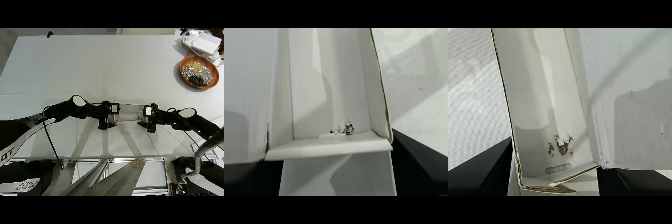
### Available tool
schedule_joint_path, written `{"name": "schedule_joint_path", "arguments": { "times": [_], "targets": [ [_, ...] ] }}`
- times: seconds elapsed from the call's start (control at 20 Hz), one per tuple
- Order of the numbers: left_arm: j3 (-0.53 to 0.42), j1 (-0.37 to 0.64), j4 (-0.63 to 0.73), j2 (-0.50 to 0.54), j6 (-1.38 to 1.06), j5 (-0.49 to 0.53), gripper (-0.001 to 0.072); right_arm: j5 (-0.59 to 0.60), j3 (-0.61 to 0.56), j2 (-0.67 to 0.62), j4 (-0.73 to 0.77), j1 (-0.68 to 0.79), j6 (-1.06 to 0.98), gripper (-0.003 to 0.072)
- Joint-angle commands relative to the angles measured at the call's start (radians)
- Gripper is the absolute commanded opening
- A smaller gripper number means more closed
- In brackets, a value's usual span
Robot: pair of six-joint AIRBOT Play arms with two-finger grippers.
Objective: Fold the box and place the chain.
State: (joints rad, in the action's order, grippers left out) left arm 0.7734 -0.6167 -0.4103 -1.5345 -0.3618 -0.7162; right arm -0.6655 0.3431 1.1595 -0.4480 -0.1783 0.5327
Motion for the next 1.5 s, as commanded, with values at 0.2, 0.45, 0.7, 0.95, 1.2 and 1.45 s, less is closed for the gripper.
{"name": "schedule_joint_path", "arguments": {
  "times": [0.2,0.45,0.7,0.95,1.2,1.45],
  "targets": [
    [0.0,-0.001,0.008,-0.004,0.051,0.011,0.0341,0.0,0.0,0.0,0.0,0.0,0.0,0.0397],
    [0.0,-0.002,-0.008,-0.005,0.047,0.017,0.0136,0.0,0.0,0.0,0.0,0.0,0.0,0.0397],
    [0.0,-0.001,-0.009,-0.005,0.048,0.027,0.0136,0.0,0.0,0.0,0.0,0.0,0.0,0.0397],
    [0.0,-0.002,-0.009,-0.003,0.048,0.024,0.0136,0.0,0.0,0.0,0.0,0.0,0.0,0.0397],
    [0.0,-0.002,-0.009,-0.004,0.048,0.024,0.0136,0.0,0.0,0.0,0.0,0.0,0.0,0.0397],
    [0.0,-0.002,-0.009,-0.004,0.048,0.024,0.0136,0.0,0.0,0.0,0.002,0.0,0.0,0.0395]
  ]
}}
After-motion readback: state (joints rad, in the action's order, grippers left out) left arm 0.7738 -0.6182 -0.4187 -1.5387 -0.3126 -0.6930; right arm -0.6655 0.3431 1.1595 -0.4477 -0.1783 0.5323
